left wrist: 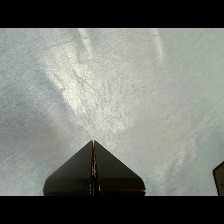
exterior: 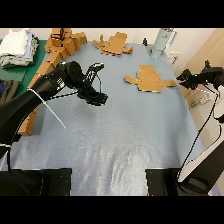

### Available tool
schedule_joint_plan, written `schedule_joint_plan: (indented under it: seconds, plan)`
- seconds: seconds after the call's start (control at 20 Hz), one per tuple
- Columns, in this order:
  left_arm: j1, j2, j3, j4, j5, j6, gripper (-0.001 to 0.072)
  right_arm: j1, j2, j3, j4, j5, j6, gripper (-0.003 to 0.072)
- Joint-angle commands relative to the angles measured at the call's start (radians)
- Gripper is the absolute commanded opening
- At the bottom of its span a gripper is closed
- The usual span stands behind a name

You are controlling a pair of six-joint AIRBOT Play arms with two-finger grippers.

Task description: Fold the box.

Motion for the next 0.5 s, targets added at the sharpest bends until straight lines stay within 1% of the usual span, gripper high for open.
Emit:
schedule_joint_plan:
  seconds: [0.0,0.1,0.3,0.35,0.4,0.45]
  plan:
    - [0.002,0.000,0.001,0.000,0.000,0.000,0.0013,0.016,-0.076,0.068,0.040,-0.006,-0.039,0.0418]
    - [0.002,0.000,0.001,0.000,0.000,0.000,0.0013,0.032,-0.079,0.071,0.040,0.003,-0.071,0.0418]
    - [0.002,0.000,0.001,0.000,0.000,0.000,0.0013,0.042,-0.079,0.071,0.041,-0.005,-0.071,0.0418]
    - [0.002,0.000,0.001,-0.001,0.000,0.000,0.0012,0.042,-0.079,0.071,0.045,-0.021,-0.071,0.0399]
    - [0.002,0.000,0.001,0.000,0.000,0.000,0.0012,0.043,-0.079,0.072,0.049,-0.041,-0.071,0.0358]
    - [0.002,0.000,0.001,-0.001,0.000,0.000,0.0013,0.045,-0.077,0.072,0.057,-0.061,-0.072,0.0338]
